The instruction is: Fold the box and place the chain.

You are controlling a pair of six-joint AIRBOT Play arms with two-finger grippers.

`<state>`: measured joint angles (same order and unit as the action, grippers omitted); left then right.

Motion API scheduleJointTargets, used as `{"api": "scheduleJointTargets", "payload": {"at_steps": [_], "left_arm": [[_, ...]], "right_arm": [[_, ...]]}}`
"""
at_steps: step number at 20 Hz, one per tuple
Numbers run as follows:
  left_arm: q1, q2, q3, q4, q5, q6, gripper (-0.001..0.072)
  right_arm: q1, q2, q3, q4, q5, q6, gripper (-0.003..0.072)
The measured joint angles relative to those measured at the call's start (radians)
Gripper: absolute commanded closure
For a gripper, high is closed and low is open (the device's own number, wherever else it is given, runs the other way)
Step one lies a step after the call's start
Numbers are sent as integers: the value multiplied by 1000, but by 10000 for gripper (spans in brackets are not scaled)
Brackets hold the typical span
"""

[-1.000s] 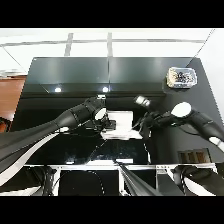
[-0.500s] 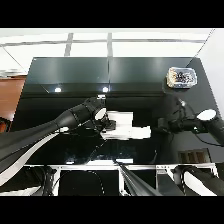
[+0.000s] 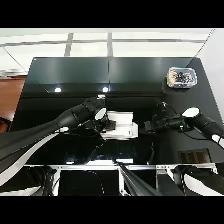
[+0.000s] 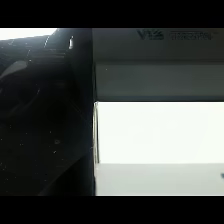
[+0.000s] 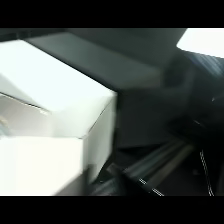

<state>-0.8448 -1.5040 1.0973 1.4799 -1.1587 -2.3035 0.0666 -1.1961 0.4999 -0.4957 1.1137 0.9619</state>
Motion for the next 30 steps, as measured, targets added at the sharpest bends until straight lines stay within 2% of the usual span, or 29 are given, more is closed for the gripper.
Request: {"api": "scheduleJointTargets", "payload": {"at_steps": [4, 5, 9, 12, 16, 23, 30], "left_arm": [[0, 0, 0, 0, 2, 0, 685], [0, 0, 0, 0, 2, 0, 684], [0, 0, 0, 0, 3, 0, 684], [0, 0, 0, 3, -3, 0, 684], [0, 0, 0, 3, -4, 0, 685], [0, 0, 0, -3, 8, -2, 684], [0, 0, 0, -3, 5, 0, 685]], "right_arm": [[10, -4, 59, 40, 51, -10, 125], [17, -5, 66, 61, 62, -8, 214], [74, -5, 81, 98, 60, 44, 252], [137, -5, 102, 69, 23, 116, 269], [232, -5, 163, -71, -32, 271, 269], [340, -5, 276, -319, -59, 513, 270], [476, -15, 303, -585, -79, 753, 279]]}}
